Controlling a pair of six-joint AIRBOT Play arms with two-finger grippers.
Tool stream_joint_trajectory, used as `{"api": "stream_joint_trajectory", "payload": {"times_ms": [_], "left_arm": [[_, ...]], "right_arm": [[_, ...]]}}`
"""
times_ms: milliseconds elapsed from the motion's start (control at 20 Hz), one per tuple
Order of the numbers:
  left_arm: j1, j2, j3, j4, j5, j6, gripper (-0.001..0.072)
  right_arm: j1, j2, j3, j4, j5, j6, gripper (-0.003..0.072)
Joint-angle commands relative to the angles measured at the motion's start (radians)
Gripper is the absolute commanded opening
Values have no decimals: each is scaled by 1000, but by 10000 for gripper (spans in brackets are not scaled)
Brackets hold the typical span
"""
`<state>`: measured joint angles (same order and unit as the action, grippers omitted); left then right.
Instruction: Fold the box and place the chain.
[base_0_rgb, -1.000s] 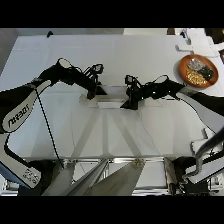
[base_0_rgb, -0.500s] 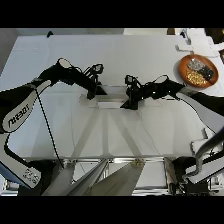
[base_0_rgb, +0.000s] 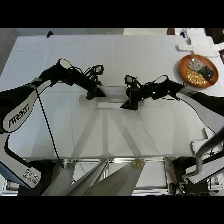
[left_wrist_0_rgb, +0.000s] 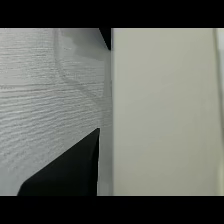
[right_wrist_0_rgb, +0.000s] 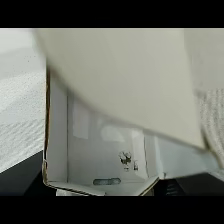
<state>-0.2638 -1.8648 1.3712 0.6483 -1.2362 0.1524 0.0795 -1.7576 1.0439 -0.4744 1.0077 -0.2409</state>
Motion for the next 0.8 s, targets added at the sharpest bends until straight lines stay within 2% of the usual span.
{"api": "stream_joint_trajectory", "payload": {"times_ms": [0,50,150,200,500,750], "left_arm": [[1,0,0,-4,0,1,220],[2,0,0,-5,6,1,259],[3,1,0,-4,9,1,478],[6,2,0,-3,10,1,564],[53,63,0,2,6,-3,566],[117,191,0,19,-37,-180,566]], "right_arm": [[0,0,1,1,-2,0,497],[0,0,1,0,-2,0,497],[0,0,1,1,-2,0,497],[0,0,1,1,-1,0,497],[0,0,1,1,-2,0,497],[0,0,1,1,-1,0,497]]}}
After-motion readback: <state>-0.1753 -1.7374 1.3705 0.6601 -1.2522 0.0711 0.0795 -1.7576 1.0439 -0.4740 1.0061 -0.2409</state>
